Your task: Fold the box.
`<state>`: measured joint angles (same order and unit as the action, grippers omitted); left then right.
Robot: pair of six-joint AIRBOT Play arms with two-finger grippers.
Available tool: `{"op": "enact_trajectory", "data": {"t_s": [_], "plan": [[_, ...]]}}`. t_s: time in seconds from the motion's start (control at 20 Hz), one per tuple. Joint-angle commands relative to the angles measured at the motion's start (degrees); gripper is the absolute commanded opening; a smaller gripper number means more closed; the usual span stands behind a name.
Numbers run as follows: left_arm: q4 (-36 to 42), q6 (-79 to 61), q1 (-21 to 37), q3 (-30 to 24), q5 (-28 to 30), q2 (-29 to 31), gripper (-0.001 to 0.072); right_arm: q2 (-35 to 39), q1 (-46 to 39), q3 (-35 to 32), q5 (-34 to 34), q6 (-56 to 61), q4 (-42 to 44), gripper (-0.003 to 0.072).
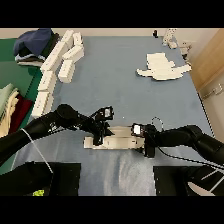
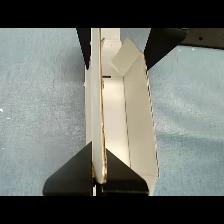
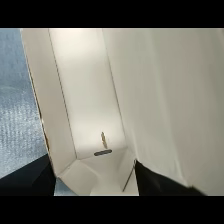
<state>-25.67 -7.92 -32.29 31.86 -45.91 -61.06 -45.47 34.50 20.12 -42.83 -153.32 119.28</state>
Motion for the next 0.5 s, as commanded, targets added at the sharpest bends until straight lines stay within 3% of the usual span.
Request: {"op": "enact_trajectory", "data": {"t_s": [0.0,0.25,0.45], "plan": [[0.0,0.0,0.0,0.0,0.0,0.0,0.0012,-0.8,-0.4,-0.5,-0.3,0.1,0.5,0.0719],[0.0,0.0,0.0,0.0,0.0,0.0,0.0012,-0.6,-0.3,-0.4,-0.6,1.7,-0.5,0.0706],[0.0,0.0,0.0,0.0,0.0,0.0,0.0012,-1.0,-0.4,-0.4,2.7,-6.2,2.2,0.0706]]}}
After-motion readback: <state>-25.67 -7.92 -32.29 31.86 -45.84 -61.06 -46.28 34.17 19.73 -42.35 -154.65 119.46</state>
